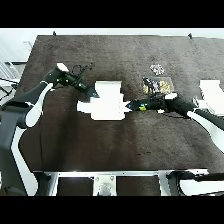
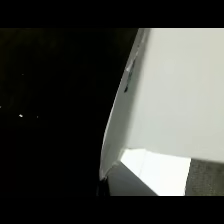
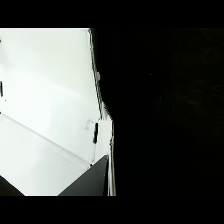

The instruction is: Fold the box and place the chain.

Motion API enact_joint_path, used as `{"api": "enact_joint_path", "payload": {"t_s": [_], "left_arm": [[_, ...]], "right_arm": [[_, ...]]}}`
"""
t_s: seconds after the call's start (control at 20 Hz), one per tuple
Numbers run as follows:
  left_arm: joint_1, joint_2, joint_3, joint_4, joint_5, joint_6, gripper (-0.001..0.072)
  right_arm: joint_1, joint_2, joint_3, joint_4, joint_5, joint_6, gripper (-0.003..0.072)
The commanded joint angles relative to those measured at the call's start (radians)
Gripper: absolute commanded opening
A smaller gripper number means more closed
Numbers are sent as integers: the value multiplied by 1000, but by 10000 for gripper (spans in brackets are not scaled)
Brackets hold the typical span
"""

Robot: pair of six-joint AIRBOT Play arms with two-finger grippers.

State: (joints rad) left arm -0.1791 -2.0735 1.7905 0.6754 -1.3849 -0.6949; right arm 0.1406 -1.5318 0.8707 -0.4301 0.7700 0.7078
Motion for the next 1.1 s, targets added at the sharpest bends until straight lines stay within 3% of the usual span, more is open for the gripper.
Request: {"api": "enact_joint_path", "payload": {"t_s": [0.0,0.4,0.8,1.05], "left_arm": [[0,4,1,-4,-41,127,19],[0,34,-3,-116,-135,474,13],[-2,141,-215,-171,68,798,13],[-2,142,-256,-167,105,996,13]], "right_arm": [[-9,3,0,0,7,-14,202],[-222,145,0,0,107,-36,207],[-248,161,-51,0,128,-58,207],[-248,161,-90,31,109,-74,207]]}}
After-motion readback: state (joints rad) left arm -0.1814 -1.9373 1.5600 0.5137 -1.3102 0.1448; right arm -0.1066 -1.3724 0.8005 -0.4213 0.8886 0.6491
